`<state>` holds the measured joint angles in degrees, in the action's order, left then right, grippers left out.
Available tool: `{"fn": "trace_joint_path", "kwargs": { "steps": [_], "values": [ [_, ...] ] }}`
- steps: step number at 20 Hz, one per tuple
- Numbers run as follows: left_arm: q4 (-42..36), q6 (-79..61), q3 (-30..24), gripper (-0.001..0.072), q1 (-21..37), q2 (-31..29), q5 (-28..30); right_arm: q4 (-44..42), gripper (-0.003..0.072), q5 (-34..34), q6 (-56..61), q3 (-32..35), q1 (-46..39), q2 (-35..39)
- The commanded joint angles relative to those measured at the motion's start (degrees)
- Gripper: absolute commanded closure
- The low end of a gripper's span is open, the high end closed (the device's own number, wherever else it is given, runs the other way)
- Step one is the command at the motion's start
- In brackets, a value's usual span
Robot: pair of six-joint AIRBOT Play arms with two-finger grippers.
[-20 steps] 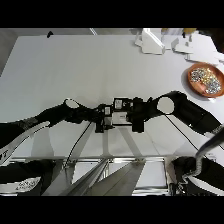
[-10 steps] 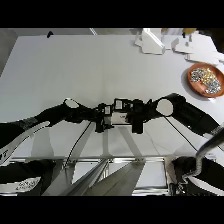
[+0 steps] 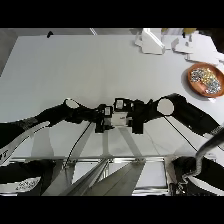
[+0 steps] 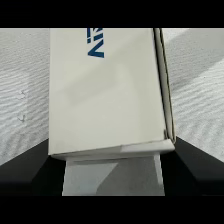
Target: Fold the box and place the chain.
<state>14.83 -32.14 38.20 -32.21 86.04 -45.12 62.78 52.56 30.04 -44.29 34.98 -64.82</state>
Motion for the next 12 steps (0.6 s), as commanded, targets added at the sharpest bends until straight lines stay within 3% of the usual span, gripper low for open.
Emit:
{"fn": "trace_joint_path", "kwargs": {
  "steps": [1, 8, 9, 11, 12],
  "values": [
    [-0.22, 0.22, 0.0, 0.0456, -0.02, -0.04, 0.31, -0.31, 0.0358, 1.66, -0.13, 0.0, 0.07, 1.22],
    [-0.22, 0.22, 0.0, 0.0456, -0.02, -0.04, 0.31, -2.62, 0.0416, 1.7, 0.15, 0.02, -2.58, 2.82],
    [-0.22, 0.22, 0.0, 0.0456, -0.02, -0.04, 0.28, -2.67, 0.0448, 1.88, 0.33, 0.02, -3.08, 2.1],
    [-0.24, 0.22, 0.0, 0.0456, -0.02, -0.04, 0.31, -2.99, 0.067, 1.95, 0.96, 0.02, -3.04, 0.83],
    [-0.24, 0.22, 0.0, 0.0456, -0.02, -0.04, 0.28, -3.61, 0.0668, 1.92, 0.94, 0.04, -3.02, 0.24]
  ]
}}
